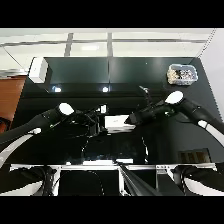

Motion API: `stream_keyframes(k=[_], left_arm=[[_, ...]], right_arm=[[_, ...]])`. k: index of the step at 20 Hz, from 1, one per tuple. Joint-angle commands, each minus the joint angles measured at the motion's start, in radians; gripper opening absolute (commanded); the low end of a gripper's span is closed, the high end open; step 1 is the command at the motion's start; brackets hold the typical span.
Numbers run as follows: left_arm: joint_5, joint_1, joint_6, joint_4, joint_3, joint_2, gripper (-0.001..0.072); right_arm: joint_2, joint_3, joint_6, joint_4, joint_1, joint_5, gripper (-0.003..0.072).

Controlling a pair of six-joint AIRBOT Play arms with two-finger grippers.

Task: Fold the box and place the chain.

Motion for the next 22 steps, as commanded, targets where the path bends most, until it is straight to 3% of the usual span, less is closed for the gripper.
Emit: stream_keyframes(k=[1,2,3,4,8,12,16,19,22], left_arm=[[0.0,0.0,-0.009,0.0,0.006,0.0,0.0419],[0.0,0.0,-0.01,0.0,0.011,0.0,0.0455],[-0.001,0.0,-0.01,0.002,0.015,0.002,0.0657],[-0.005,0.0,-0.016,0.012,0.022,0.008,0.0715],[-0.071,0.0,-0.092,0.101,0.056,0.114,0.0716],[-0.131,-0.021,-0.173,0.108,0.117,0.196,0.0715],[-0.091,-0.122,-0.313,0.108,0.237,0.088,0.0714],[-0.083,-0.176,-0.376,0.108,0.337,-0.062,0.0714],[-0.08,-0.19,-0.434,0.105,0.389,-0.145,0.0713]], right_arm=[[0.106,0.064,0.006,-0.051,-0.129,0.21,0.0016],[0.151,0.064,0.015,-0.081,-0.183,0.233,0.0016],[0.196,0.064,0.032,-0.132,-0.237,0.257,0.0016],[0.235,0.064,0.055,-0.195,-0.283,0.278,0.0016],[0.333,0.06,0.106,-0.419,-0.41,0.341,0.0016],[0.343,0.022,0.109,-0.406,-0.436,0.246,0.0016],[0.342,-0.023,0.109,-0.358,-0.436,0.121,0.0016],[0.342,-0.023,0.108,-0.359,-0.437,0.108,0.0016],[0.342,-0.023,0.108,-0.361,-0.436,0.108,0.0016]])
